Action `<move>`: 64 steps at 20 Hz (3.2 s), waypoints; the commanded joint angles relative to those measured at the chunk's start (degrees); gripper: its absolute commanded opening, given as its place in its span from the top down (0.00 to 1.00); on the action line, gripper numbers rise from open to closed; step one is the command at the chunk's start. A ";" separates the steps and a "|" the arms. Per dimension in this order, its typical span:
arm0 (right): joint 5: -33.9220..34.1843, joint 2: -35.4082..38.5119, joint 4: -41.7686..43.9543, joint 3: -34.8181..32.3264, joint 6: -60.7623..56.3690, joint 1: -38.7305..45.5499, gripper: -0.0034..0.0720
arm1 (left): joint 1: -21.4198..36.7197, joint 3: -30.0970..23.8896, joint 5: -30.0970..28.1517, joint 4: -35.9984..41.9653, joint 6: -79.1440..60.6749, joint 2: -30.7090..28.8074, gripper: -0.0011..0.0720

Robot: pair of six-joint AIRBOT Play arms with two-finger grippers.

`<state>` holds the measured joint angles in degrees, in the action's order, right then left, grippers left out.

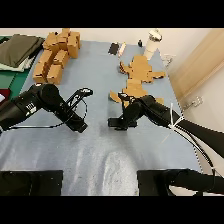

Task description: Fold the box.

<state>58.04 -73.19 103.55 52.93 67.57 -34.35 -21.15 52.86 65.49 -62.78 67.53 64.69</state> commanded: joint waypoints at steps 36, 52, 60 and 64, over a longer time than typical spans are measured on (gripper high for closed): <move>17.31 -35.06 30.36 32.94 59.52 59.30 0.42 | 0.04 0.00 -8.68 6.78 0.02 -0.02 0.96; 11.04 -10.43 40.35 -1.53 59.43 40.09 0.96 | 5.68 0.04 -3.26 8.52 -0.66 -0.02 0.41; -21.05 26.47 42.27 -34.58 52.68 18.23 0.96 | 20.06 -1.77 -0.20 10.60 -0.85 3.58 0.21; -25.99 31.19 41.11 -38.18 52.59 11.04 0.96 | 22.32 -2.69 0.20 17.75 -6.95 9.92 0.21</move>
<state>38.63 -46.85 145.40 18.59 120.86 -17.96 -0.93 50.74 64.95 -50.17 64.93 70.87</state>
